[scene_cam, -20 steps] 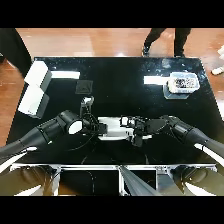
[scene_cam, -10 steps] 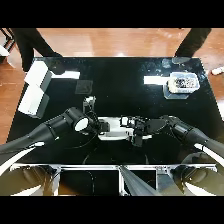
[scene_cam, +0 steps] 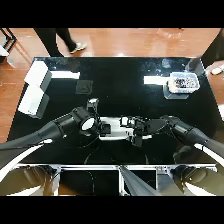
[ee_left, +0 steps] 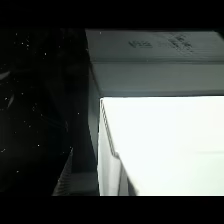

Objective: Fold the box and place the chain.

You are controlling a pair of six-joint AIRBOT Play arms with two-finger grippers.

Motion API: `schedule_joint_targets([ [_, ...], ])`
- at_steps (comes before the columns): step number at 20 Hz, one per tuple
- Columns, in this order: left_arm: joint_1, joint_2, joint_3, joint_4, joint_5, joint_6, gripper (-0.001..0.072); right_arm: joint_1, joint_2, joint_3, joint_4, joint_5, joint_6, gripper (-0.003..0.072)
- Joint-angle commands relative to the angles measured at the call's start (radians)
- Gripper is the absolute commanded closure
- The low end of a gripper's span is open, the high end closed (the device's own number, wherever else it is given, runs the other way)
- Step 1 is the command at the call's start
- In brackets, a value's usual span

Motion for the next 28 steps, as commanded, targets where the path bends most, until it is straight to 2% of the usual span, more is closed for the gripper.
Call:
schedule_joint_targets([
  [1, -0.002, -0.010, 0.003, -0.010, 0.006, -0.005, 0.0280, 0.001, -0.001, 0.000, 0.000, 0.011, 0.000, 0.0332],
  [7, -0.002, -0.029, 0.005, -0.010, 0.006, -0.007, 0.0304, 0.001, -0.001, 0.000, 0.000, 0.011, 0.000, 0.0332],
  [12, -0.005, -0.064, 0.052, -0.006, 0.000, -0.005, 0.0304, 0.001, -0.001, 0.000, 0.000, 0.011, 0.000, 0.0332],
  [18, -0.005, -0.077, 0.061, -0.001, -0.052, -0.002, 0.0306, 0.001, -0.001, 0.000, 0.000, 0.011, 0.000, 0.0332],
  [20, -0.005, -0.077, 0.061, -0.001, -0.050, -0.002, 0.0354, 0.001, -0.001, 0.000, 0.000, 0.011, 0.000, 0.0332],
  [22, -0.005, -0.077, 0.061, 0.000, -0.049, -0.002, 0.0361, 0.001, -0.001, 0.000, 0.000, 0.011, 0.000, 0.0332],
  [24, -0.005, -0.077, 0.061, 0.000, -0.047, -0.001, 0.0480, 0.001, -0.001, 0.000, 0.000, 0.011, 0.000, 0.0332],
  [26, -0.005, -0.077, 0.061, -0.008, -0.031, -0.001, 0.0528, 0.001, -0.001, 0.000, 0.000, 0.011, 0.000, 0.0332],
  [28, -0.008, -0.077, 0.061, -0.015, -0.015, 0.001, 0.0651, 0.001, -0.001, 0.000, 0.000, 0.011, 0.000, 0.0332],
])
